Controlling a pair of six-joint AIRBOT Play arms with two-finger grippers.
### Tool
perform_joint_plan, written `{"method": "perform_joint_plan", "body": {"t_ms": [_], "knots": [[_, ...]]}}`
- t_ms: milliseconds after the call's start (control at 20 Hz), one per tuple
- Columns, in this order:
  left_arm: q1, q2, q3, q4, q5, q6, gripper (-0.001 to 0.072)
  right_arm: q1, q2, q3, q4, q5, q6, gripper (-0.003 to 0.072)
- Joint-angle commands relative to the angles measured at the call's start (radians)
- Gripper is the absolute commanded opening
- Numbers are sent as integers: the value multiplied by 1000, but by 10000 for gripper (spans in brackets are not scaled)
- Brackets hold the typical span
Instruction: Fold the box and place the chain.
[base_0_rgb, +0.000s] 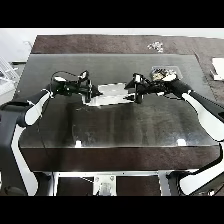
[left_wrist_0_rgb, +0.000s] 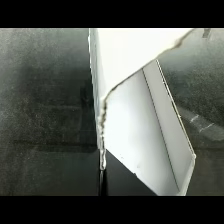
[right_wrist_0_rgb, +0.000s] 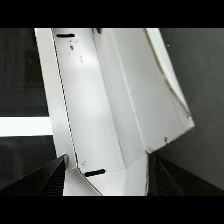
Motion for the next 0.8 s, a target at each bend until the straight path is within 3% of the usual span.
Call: {"method": "perform_joint_plan", "body": {"t_ms": [0,750], "knots": [[1,1,0,1,2,1,21,0,-31,16,-19,48,4,619],[1,1,0,1,2,0,21,2,-119,95,-18,167,3,618]]}}
